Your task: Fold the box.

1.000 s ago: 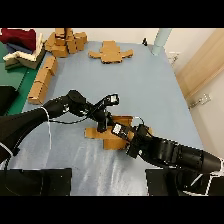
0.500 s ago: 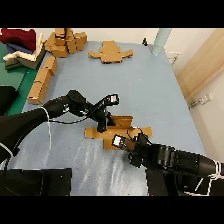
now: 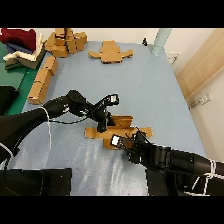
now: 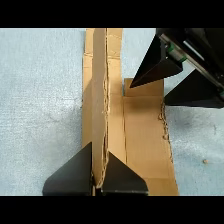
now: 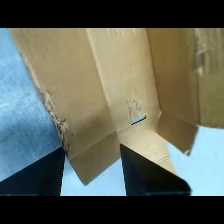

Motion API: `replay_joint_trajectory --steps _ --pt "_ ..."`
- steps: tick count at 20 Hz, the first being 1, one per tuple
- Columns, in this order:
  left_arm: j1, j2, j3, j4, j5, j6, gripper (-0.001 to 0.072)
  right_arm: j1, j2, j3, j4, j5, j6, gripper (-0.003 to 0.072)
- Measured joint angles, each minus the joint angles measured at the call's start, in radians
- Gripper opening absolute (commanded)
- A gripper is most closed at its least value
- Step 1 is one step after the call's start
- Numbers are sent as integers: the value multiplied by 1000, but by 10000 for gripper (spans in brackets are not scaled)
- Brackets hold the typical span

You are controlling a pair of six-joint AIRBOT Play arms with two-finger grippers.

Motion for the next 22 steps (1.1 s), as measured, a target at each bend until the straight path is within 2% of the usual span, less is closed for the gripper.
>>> replay_joint_trajectory --steps 4,10,11,18,22 --pt "0 0 0 0 0 0 14 0 23 10 -13 -3 14 527" --pt "0 0 0 0 0 0 14 0 33 12 -129 21 127 544" --pt "0 0 0 0 0 0 14 0 33 12 -139 28 138 720" --pt "0 0 0 0 0 0 14 -45 47 13 -179 65 152 720" --pt "0 0 0 0 0 0 14 -159 59 14 -76 132 -16 720"
